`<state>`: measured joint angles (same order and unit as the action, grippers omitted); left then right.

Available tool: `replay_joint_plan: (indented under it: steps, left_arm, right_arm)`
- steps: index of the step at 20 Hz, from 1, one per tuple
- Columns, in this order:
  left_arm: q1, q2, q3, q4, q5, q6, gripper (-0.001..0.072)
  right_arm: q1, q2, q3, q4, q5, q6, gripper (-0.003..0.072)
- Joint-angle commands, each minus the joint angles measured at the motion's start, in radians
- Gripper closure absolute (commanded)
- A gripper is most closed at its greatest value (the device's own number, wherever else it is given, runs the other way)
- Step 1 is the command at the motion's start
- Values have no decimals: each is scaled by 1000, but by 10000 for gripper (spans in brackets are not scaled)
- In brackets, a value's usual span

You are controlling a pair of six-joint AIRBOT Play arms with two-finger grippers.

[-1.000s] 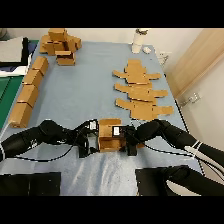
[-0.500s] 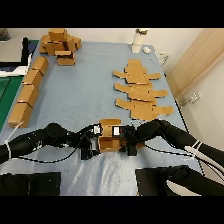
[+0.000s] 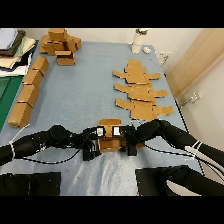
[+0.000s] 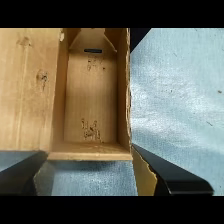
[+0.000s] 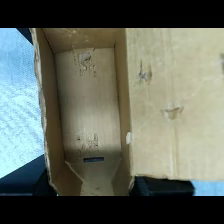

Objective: Fold the box.

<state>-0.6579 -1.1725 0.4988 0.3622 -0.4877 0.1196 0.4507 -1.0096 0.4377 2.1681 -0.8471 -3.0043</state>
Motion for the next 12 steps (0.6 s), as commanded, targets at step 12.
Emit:
replay_joint_plan:
  steps: [12]
  left_arm:
    - [-10, -50, 32, 1, 3, 0, 55]
  right_arm:
    - [0, 0, 0, 1, 0, 1, 192]
